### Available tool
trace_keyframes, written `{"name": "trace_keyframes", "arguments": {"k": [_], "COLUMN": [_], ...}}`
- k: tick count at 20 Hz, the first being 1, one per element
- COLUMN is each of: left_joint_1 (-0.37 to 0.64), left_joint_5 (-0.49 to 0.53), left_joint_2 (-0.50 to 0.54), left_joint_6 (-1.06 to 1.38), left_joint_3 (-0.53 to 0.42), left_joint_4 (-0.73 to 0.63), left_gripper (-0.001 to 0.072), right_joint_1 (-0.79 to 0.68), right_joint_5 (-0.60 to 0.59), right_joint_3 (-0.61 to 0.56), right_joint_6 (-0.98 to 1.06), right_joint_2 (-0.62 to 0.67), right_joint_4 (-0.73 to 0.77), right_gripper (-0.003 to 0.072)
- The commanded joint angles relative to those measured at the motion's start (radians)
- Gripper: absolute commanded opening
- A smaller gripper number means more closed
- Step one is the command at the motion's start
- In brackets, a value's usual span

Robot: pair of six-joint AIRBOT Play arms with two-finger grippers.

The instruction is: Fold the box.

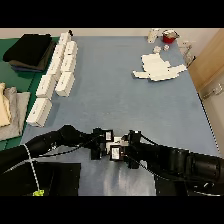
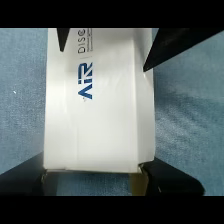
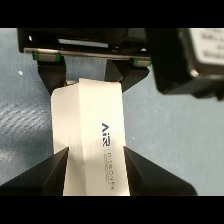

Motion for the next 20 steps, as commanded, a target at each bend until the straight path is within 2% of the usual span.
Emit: {"name": "trace_keyframes", "arguments": {"k": [1,11,13,18,19,20], "left_joint_1": [0.0,0.0,0.0,0.0,0.0,0.0], "left_joint_5": [-0.005,-0.005,-0.005,-0.005,-0.005,-0.005], "left_joint_2": [0.0,0.0,0.0,0.0,0.0,0.0], "left_joint_6": [0.002,0.002,0.002,0.002,0.002,0.002], "left_joint_3": [0.0,0.0,0.0,0.0,0.0,0.0], "left_joint_4": [0.001,0.0,0.001,0.001,0.001,0.001], "left_gripper": [0.0458,0.0458,0.0458,0.0458,0.0458,0.0458], "right_joint_1": [0.023,0.034,0.034,0.033,0.033,0.033], "right_joint_5": [0.001,0.015,0.01,0.01,0.01,0.01], "right_joint_3": [-0.006,-0.006,-0.006,-0.003,-0.003,-0.003], "right_joint_6": [0.076,0.076,0.076,0.076,0.076,0.076], "right_joint_2": [0.001,0.051,0.055,0.055,0.055,0.055], "right_joint_4": [-0.079,-0.079,-0.102,-0.16,-0.159,-0.159], "right_gripper": [0.0506,0.0504,0.0357,0.0338,0.0323,0.0259]}}
